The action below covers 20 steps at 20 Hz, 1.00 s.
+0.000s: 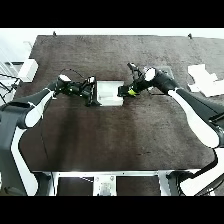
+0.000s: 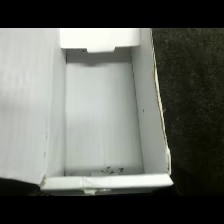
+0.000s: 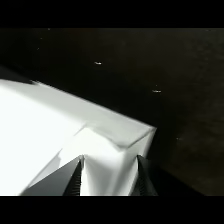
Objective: Fold the box and place the chain.
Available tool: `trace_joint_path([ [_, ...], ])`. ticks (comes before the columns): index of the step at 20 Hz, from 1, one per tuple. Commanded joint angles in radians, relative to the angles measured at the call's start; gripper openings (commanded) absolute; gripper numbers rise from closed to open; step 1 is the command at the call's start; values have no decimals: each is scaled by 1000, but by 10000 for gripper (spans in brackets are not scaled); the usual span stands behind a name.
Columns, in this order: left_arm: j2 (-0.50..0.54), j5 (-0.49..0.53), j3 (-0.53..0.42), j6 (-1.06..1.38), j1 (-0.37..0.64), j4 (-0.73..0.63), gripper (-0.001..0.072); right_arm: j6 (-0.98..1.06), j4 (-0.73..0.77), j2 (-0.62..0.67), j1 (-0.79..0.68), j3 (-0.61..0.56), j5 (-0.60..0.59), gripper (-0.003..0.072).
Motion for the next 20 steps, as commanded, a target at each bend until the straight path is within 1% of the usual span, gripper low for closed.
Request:
trace_joint_path([
  [1, -1, 1, 0, -1, -1, 0, 494, 64, -71, -8, 26, 17, 6, 402],
  [3, -1, 1, 0, -1, -1, 0, 494, 98, -112, -8, 35, 33, 14, 402],
  [5, -1, 1, 0, -1, -1, 0, 494, 115, -138, -8, 44, 65, 52, 401],
  [6, -1, 1, 0, -1, -1, 0, 494, 150, -177, -8, 54, 84, 73, 401],
  [9, -1, 1, 0, -1, -1, 0, 494, 267, -359, -11, 90, 144, 144, 401],
  [10, -1, 1, 0, -1, -1, 0, 494, 287, -386, -19, 95, 168, 171, 401],
  [14, -1, 1, 0, -1, -1, 0, 494, 334, -427, -98, 100, 263, 296, 396],
  [16, -1, 1, 0, -1, -1, 0, 494, 337, -441, -133, 111, 302, 311, 371],
  [18, -1, 2, 0, 0, -1, 0, 494, 346, -452, -158, 131, 340, 312, 368],
  [20, -1, 2, 0, 0, -1, 0, 494, 373, -497, -172, 147, 364, 336, 364],
])
